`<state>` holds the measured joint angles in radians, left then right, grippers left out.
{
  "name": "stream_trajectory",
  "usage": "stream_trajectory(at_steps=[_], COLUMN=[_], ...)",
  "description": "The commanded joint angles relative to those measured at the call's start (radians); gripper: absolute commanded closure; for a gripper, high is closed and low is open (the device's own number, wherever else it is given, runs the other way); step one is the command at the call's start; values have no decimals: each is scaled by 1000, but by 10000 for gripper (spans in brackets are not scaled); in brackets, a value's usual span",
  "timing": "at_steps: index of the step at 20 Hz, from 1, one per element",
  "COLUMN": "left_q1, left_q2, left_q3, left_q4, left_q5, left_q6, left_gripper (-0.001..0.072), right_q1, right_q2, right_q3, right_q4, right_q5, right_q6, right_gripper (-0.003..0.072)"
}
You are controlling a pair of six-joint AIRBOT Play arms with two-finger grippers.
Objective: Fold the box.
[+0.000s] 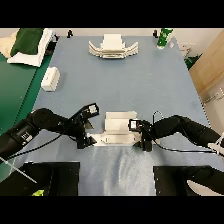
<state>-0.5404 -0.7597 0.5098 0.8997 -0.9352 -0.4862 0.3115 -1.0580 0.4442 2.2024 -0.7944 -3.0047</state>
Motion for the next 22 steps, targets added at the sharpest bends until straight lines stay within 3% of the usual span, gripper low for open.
stream_trajectory(at_steps=[1, 6, 7, 8, 11, 12, 13, 14, 22], left_q1=[4, -60, -71, -79, -110, -121, -130, -140, -196], left_q2=[-37, -182, -204, -217, -225, -225, -225, -225, -251], left_q3=[-84, -89, -89, -87, -87, -87, -87, -87, -87], left_q4=[-68, -231, -267, -280, -282, -299, -315, -332, -393], left_q5=[63, 193, 243, 280, 320, 325, 326, 327, 385], left_q6=[319, 533, 534, 535, 535, 536, 552, 575, 580], left_gripper=[33, 46, 183, 248, 252, 316, 540, 676, 695], right_q1=[0, 0, 0, 0, 0, 0, 0, 0, 0], right_q2=[0, 0, 0, 0, 0, 0, 0, -1, 0], right_q3=[0, 1, 1, 0, 1, 1, 0, 0, 0], right_q4=[0, 0, 0, 0, 0, 0, 0, 0, 1], right_q5=[0, 0, 0, 0, 0, 0, 0, 0, 0], right_q6=[0, 0, 0, 0, 0, 0, 0, 0, 0], right_gripper=[103, 103, 103, 103, 103, 103, 103, 103, 103])
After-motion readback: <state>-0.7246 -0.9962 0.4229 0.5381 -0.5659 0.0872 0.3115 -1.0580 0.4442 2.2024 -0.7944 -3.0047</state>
